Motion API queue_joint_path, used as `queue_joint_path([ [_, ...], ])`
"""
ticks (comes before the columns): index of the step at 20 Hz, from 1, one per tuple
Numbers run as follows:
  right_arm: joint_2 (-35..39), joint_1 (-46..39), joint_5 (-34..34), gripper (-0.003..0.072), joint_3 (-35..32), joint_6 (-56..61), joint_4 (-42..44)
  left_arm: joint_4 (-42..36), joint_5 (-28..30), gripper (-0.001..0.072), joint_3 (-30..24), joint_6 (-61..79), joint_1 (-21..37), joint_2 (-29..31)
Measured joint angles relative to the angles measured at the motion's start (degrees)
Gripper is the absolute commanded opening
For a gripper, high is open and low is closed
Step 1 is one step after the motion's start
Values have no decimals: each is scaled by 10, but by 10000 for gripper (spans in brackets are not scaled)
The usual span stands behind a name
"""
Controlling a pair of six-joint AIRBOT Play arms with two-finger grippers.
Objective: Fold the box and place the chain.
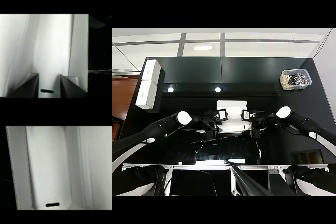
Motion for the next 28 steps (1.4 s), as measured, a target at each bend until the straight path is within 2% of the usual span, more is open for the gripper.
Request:
queue_joint_path([
  [1, 0, 0, 0, 161, 0, 0, 1, 4, 1, 133, 0, 0, 0, 1],
  [2, 0, 0, 0, 161, 0, 0, 1, 11, 1, 27, 0, -1, 1, 5],
  [5, 0, 0, 0, 161, 0, 1, 2, 55, -13, 28, 0, -39, 17, 32],
  [9, 0, 0, 0, 160, 0, 1, 2, 150, -60, 28, 0, -169, 82, 116],
  [12, 0, 0, 0, 161, 0, 0, 1, 202, -117, 28, -1, -296, 172, 174],
  [15, 0, 0, 0, 161, 0, 0, 1, 217, -183, 28, -11, -496, 282, 187],
  [18, 0, 0, 0, 161, 0, 0, 0, 180, -264, 26, -33, -633, 371, 157],
  [21, 0, 0, 0, 160, 0, 0, 0, 117, -308, 26, -56, -666, 403, 105],
  [24, 0, 0, 0, 161, 0, 0, 0, 64, -301, 27, -67, -674, 386, 54],
  [28, 0, 0, 0, 161, 0, 0, 0, -31, -281, 26, -72, -629, 329, -9],
])
